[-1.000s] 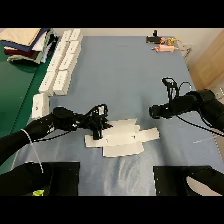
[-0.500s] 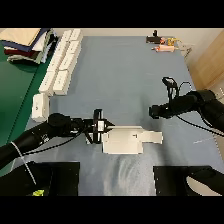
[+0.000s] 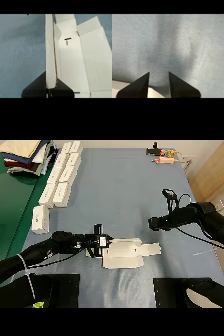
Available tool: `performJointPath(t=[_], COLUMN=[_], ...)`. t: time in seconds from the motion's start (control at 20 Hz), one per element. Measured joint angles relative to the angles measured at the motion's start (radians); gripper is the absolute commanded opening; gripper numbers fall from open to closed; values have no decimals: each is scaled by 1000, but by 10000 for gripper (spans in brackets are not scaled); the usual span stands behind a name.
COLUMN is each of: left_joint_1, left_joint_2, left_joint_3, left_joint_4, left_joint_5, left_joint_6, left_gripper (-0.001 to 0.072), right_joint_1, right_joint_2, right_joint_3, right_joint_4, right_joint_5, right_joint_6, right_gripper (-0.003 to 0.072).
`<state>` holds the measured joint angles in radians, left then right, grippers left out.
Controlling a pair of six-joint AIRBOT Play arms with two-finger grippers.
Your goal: Fold the box.
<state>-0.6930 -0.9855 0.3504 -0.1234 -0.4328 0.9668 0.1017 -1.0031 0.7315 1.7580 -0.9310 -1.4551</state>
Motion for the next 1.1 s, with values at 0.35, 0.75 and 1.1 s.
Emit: performJointPath(t=[0.35,0.75,1.1], left_joint_1=[0,1,1], left_joint_2=[-5,-6,-6], left_joint_3=[-13,-15,-14], left_joint_4=[-19,-13,40], left_joint_5=[3,-79,-103], left_joint_6=[8,-134,-288], left_gripper=[10,12,12], right_joint_1=[0,0,0], right_joint_2=[0,0,0], right_joint_3=[0,0,0], right_joint_4=[4,10,11], right_joint_5=[-1,-2,-2], right_joint_6=[0,0,0], right_gripper=[380,379,380])
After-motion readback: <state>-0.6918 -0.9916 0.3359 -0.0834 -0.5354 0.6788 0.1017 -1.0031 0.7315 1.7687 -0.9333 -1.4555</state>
